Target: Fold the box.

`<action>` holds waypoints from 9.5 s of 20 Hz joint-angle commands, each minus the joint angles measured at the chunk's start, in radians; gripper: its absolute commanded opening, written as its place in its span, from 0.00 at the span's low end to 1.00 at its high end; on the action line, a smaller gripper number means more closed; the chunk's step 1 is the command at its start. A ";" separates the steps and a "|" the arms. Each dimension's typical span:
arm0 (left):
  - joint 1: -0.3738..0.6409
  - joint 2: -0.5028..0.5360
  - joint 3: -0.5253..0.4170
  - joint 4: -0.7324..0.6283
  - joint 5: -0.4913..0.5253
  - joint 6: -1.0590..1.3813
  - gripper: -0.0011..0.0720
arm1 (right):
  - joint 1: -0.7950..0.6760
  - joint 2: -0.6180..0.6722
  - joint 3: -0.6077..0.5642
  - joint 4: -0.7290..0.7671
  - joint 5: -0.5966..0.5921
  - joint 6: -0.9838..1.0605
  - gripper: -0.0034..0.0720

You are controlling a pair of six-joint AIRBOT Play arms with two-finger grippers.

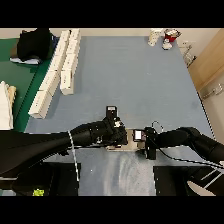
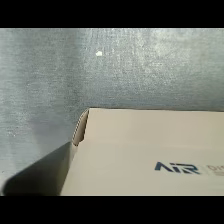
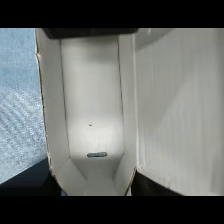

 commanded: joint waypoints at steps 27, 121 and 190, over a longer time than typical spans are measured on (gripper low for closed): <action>-0.003 0.271 0.013 -0.024 -0.135 0.110 0.78 | 0.001 0.000 0.000 0.000 0.000 0.000 0.72; 0.453 0.314 -0.637 -1.223 0.573 2.959 0.66 | 0.001 0.000 0.000 0.000 0.000 0.000 0.72; 0.453 0.315 -0.637 -1.223 0.572 2.959 0.66 | 0.126 0.151 0.340 -0.222 -0.291 1.304 0.10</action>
